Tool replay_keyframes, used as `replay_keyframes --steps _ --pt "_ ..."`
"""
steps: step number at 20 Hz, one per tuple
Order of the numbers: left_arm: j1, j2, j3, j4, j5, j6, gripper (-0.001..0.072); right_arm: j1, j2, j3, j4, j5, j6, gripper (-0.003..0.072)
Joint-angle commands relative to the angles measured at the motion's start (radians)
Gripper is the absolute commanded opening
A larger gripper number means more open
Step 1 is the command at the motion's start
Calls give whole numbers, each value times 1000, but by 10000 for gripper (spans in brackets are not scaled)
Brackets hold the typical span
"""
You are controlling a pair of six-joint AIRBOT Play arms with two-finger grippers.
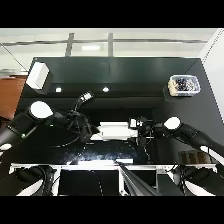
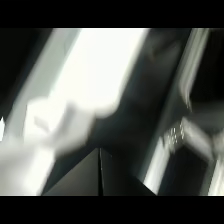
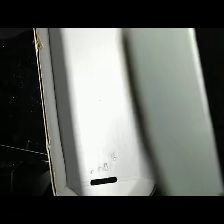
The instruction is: Fold the box and place the chain.
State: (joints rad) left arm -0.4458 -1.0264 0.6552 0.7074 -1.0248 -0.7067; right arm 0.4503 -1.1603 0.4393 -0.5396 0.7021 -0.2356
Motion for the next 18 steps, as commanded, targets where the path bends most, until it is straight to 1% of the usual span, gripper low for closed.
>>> replay_keyframes --steps 1,2,3,4,6,8,9,11,13,14,15,17,18 --pt "-109 -21 -33 -79 429 -12 30 0 0 0 0 0 0 478" --pt "-139 -42 -33 -79 533 10 30 0 0 0 0 0 0 477" --pt "-164 -72 -32 -75 599 27 30 0 0 0 0 0 0 478" --pt "-177 -103 -31 -58 609 31 30 0 0 0 0 0 0 478" --pt "-184 -169 -31 -16 558 29 30 0 0 0 0 0 0 478" --pt "-184 -215 -31 -9 498 30 30 0 0 0 0 0 0 477" --pt "-184 -225 -31 -9 483 30 30 0 0 0 0 0 0 478" --pt "-183 -222 -29 -8 485 30 30 0 0 0 0 0 0 478" --pt "-169 -204 -13 28 482 29 37 0 0 0 0 0 0 477" --pt "-155 -183 -5 61 476 29 104 0 0 0 0 0 0 478" --pt "-136 -156 3 95 469 26 230 0 0 0 0 0 1 478" --pt "-79 -82 7 154 441 24 673 0 0 0 0 0 0 477" --pt "-45 -47 7 179 409 23 719 0 0 0 0 0 0 478"
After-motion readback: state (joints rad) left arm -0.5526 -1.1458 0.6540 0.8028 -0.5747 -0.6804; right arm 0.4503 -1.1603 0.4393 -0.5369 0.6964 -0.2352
